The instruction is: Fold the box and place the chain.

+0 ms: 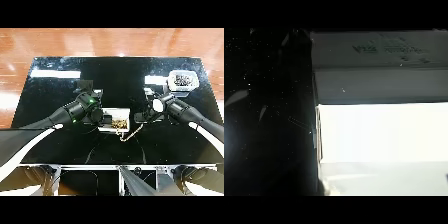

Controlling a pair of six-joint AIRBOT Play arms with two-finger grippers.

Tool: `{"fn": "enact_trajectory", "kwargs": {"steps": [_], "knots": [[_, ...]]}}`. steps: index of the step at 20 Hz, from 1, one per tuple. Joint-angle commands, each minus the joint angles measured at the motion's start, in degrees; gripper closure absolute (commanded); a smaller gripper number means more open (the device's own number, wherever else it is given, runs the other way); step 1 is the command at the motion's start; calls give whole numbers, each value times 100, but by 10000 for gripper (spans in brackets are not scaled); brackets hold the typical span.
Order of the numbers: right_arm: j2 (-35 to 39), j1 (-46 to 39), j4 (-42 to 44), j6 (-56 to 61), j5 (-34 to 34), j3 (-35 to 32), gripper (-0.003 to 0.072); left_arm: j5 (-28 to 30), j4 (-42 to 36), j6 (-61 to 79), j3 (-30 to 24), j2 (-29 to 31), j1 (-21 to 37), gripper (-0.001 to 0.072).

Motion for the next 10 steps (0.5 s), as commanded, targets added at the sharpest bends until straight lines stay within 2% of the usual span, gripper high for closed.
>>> {"fn": "enact_trajectory", "kwargs": {"steps": [1,5,10], "knots": [[313,4,-33,-151,352,87,658,-35,0,2,4,4,-4,690],[1163,2,278,-505,686,385,658,-57,-2,0,4,4,-4,690],[1816,4,1331,-1180,905,1513,658,-52,-4,2,4,4,-4,690]]}}
